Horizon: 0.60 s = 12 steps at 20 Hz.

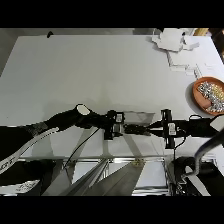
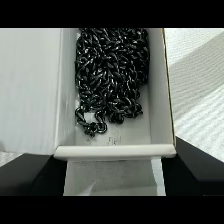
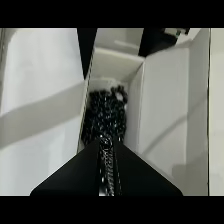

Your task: Fold the box and place the chain.

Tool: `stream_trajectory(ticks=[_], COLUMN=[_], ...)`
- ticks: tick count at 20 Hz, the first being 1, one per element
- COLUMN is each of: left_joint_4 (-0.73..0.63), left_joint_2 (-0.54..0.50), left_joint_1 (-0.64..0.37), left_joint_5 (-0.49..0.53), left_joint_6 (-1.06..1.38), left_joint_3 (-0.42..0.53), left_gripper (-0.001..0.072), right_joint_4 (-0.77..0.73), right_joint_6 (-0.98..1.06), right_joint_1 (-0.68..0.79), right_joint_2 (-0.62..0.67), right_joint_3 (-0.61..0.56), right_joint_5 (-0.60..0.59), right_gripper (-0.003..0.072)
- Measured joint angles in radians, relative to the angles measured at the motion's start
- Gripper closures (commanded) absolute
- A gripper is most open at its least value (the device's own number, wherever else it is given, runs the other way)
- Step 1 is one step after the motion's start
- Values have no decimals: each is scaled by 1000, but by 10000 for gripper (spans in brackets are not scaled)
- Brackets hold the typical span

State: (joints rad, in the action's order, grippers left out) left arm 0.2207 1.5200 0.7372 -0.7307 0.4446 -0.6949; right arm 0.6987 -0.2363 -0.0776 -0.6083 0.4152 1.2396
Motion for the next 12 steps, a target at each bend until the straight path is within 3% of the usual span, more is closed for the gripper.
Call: stream_trajectory(ticks=[7,12], left_joint_4=[0,0], left_joint_2=[0,0], left_joint_1=[0,0], left_joint_5=[0,0], left_joint_6=[0,0], left_joint_3=[0,0], left_gripper=[491,491], right_joint_4=[-207,-211], right_joint_6=[-50,-57], right_joint_1=[-8,-8], right_joint_2=[-3,-9], right_joint_3=[0,0], right_joint_5=[-5,-31], right_gripper=[666,665])
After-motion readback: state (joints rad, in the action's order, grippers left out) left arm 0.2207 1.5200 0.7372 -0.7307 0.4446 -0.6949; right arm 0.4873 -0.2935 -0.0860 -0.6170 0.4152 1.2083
